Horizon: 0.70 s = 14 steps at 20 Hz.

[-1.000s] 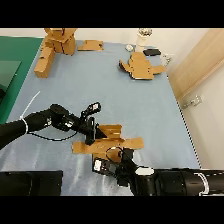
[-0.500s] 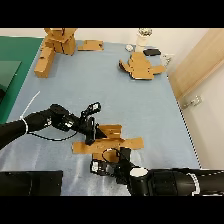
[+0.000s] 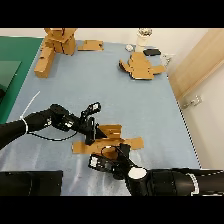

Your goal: Fold the box.

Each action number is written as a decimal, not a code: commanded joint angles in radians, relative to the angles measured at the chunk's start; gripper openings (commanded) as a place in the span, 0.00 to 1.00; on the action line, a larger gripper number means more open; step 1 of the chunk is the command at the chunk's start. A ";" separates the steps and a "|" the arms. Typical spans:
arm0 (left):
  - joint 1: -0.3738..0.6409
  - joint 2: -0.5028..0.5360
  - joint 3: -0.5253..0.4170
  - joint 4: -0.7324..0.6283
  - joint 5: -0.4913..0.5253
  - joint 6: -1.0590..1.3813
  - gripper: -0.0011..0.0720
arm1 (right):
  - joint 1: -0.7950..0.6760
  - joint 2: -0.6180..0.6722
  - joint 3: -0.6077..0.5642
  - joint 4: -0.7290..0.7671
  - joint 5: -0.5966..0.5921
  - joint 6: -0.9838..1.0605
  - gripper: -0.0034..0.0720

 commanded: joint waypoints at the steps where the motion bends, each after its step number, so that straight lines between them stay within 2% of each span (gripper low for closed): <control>1: 0.000 0.000 0.001 0.000 0.000 0.000 0.03 | 0.000 0.000 0.003 -0.010 -0.002 0.053 0.74; 3: 0.001 0.000 0.001 0.000 0.000 0.000 0.03 | 0.000 0.000 0.003 -0.013 0.005 0.061 0.75; 4: 0.001 0.000 0.001 0.000 0.000 0.000 0.03 | 0.000 0.003 0.003 -0.029 0.014 0.068 0.84; 5: 0.001 0.000 0.001 0.000 0.000 0.000 0.03 | -0.010 0.011 0.005 -0.027 0.013 0.067 1.00; 9: 0.001 -0.001 0.001 0.000 0.000 0.000 0.03 | -0.134 0.085 -0.005 0.035 0.055 -0.025 1.00; 14: 0.001 0.000 0.001 0.000 0.000 0.000 0.03 | -0.295 0.231 -0.117 0.047 0.244 -0.164 1.00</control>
